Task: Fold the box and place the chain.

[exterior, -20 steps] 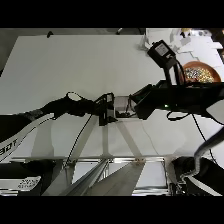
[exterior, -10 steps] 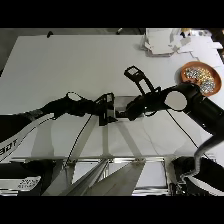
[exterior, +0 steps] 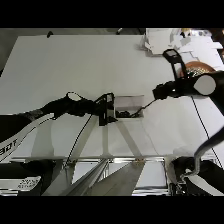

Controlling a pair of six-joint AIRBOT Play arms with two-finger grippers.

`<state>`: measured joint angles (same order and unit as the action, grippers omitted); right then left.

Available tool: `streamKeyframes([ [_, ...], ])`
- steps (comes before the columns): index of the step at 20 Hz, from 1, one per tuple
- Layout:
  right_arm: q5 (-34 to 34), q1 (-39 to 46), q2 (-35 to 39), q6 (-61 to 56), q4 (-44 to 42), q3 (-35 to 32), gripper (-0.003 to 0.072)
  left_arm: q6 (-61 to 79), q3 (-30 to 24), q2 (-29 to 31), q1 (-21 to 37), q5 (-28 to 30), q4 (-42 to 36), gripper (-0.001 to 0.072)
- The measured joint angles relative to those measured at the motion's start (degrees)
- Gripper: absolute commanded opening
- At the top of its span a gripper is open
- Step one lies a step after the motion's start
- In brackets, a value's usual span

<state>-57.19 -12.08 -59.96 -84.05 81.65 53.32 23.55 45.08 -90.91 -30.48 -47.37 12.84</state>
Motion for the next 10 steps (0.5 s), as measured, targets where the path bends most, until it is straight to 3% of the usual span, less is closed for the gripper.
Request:
streamKeyframes([
  [1,0.31,2.43,-1.62,-0.2,0.42,-0.02,0.0359,0.0,0.0,0.0,0.0,-0.02,0.0,0.0151],
  [5,2.75,9.84,-9.57,-0.7,1.7,-0.02,0.0363,0.0,0.0,0.0,0.0,0.0,0.0,0.0151],
  [10,3.32,12.85,-18.05,-1.09,2.93,2.93,0.0362,0.0,0.0,0.0,0.0,0.0,0.02,0.0151],
])
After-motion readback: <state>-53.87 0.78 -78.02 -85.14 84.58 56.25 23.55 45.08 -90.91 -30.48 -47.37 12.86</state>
